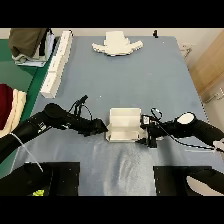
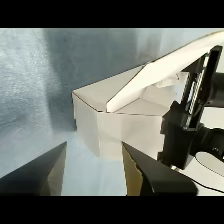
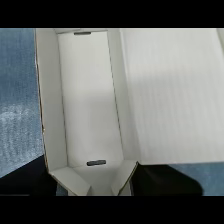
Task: Fold the box.
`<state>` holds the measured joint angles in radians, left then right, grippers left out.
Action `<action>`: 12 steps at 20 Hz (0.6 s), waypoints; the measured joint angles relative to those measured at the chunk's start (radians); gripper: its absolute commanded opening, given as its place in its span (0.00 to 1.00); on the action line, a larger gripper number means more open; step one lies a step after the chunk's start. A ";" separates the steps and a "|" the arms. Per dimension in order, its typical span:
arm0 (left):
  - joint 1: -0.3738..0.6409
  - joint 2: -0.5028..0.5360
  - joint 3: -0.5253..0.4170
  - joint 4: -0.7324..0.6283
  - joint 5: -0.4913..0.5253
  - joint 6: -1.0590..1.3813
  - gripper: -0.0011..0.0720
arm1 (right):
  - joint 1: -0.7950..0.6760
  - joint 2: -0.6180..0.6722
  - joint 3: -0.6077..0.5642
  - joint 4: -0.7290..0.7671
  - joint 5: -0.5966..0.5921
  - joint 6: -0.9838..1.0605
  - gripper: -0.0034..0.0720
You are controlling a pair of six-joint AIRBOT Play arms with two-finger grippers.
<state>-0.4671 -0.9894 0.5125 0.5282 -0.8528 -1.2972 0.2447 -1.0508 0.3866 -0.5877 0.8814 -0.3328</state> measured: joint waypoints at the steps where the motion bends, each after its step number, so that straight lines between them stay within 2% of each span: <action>1: -0.019 0.001 0.000 -0.002 0.027 0.000 0.74 | 0.000 0.000 0.000 0.000 0.000 0.000 0.84; 4: -0.063 0.001 0.000 -0.009 0.098 -0.001 0.74 | 0.000 0.000 0.000 0.000 0.000 0.000 0.84; 8: -0.114 0.002 0.010 0.019 0.120 -0.048 0.73 | 0.000 0.000 0.000 0.000 0.000 0.000 0.84; 10: -0.149 0.002 0.035 0.100 0.127 -0.152 0.73 | 0.000 0.000 0.000 0.000 0.000 0.000 0.84; 12: -0.203 0.000 0.077 0.235 0.128 -0.315 0.73 | 0.000 0.000 0.000 0.000 0.000 0.000 0.84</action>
<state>-0.6701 -0.9894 0.5900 0.7628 -0.7250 -1.6119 0.2447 -1.0508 0.3866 -0.5877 0.8814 -0.3325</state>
